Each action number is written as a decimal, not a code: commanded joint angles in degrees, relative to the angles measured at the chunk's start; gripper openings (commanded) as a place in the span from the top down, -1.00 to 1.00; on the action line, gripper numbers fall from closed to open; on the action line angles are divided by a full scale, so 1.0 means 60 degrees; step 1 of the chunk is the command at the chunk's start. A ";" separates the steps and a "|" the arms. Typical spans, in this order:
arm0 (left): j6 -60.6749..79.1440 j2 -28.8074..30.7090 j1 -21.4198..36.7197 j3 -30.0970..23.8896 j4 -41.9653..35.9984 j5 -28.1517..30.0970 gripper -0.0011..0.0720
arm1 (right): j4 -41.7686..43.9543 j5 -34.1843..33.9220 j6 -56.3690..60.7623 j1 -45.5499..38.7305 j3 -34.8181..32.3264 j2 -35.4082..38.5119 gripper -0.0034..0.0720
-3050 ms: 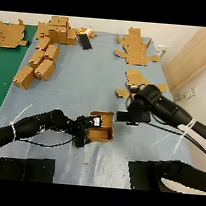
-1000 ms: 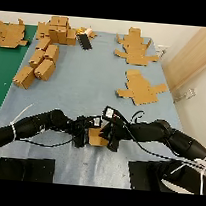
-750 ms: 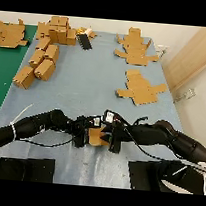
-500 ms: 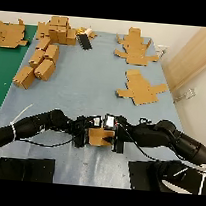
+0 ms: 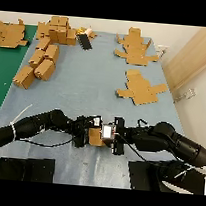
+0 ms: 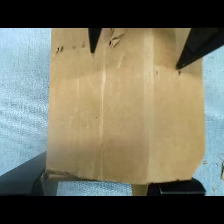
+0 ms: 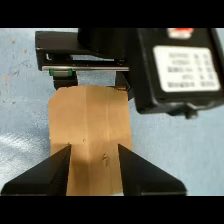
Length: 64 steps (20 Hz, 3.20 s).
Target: Fold the box.
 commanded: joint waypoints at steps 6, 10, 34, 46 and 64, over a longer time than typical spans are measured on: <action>0.0004 0.0007 0.0004 -0.0004 0.0000 0.0000 -0.47 | -0.0659 0.1111 0.0025 0.0288 -0.0382 0.0015 -0.38; 0.0000 0.0007 0.0004 -0.0004 0.0000 0.0000 -0.47 | -0.0769 0.1100 0.0044 0.0761 -0.0393 0.0025 -0.38; 0.0000 0.0007 0.0004 -0.0004 0.0000 0.0000 -0.47 | -0.1723 0.1217 0.0357 0.0790 -0.0568 0.0448 0.46; 0.0000 0.0007 0.0004 -0.0004 0.0000 0.0000 -0.47 | -0.1537 0.0922 0.0353 0.0790 -0.0594 0.0149 0.47; 0.0004 0.0007 0.0004 -0.0004 0.0000 0.0000 -0.47 | -0.2521 -0.1249 1.2291 0.0874 -0.0255 0.3978 0.91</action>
